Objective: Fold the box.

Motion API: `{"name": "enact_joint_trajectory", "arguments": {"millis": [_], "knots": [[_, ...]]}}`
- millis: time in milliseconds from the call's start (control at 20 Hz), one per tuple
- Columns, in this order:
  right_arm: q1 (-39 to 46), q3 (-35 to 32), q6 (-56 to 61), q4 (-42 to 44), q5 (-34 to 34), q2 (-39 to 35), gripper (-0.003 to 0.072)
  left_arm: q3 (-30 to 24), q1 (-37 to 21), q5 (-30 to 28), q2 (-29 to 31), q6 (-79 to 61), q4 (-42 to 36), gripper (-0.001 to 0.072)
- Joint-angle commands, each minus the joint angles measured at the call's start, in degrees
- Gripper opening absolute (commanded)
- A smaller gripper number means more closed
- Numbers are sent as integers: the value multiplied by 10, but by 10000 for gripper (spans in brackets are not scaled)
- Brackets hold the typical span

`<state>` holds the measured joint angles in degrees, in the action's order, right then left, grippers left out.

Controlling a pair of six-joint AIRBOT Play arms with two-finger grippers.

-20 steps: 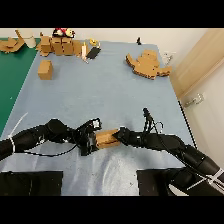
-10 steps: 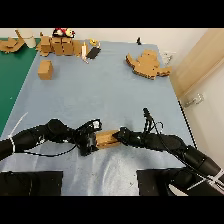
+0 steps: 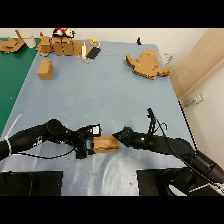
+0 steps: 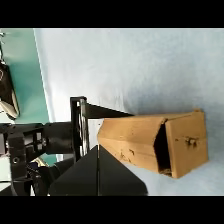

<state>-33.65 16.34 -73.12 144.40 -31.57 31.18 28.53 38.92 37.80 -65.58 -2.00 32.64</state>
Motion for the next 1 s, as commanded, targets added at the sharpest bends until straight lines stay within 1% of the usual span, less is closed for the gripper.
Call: {"name": "enact_joint_trajectory", "arguments": {"millis": [0, 50, 150, 200, 300, 450, 550, 800, 900, 950], "knots": [[-46, -10, 29, 2, 11, 8, 1, 0, -1, 1, 2, -1, 13, 493], [-73, -15, 40, 1, 34, 9, 1, 0, -1, -1, 2, -1, 13, 492], [-132, -26, 63, 1, 110, 10, 1, 0, -1, -3, 1, -1, 12, 493], [-152, -32, 76, 0, 148, 13, 1, 0, -1, -3, 1, 0, 12, 493], [-171, -42, 89, -1, 199, 33, 1, 0, -1, -3, 1, 0, 12, 493], [-172, -45, 88, -2, 214, 75, 1, 0, -1, -3, 1, 1, 12, 492], [-172, -45, 88, -2, 219, 87, 0, 0, -1, -3, 1, 1, 12, 493], [-191, -45, 88, -2, 219, 88, 1, 0, -1, -5, 1, 1, 4, 493], [-192, -45, 88, -2, 220, 88, 1, 0, -1, -14, 1, 1, -3, 495], [-192, -45, 88, -2, 222, 88, 1, 0, -1, -14, 1, 1, -3, 585]]}}
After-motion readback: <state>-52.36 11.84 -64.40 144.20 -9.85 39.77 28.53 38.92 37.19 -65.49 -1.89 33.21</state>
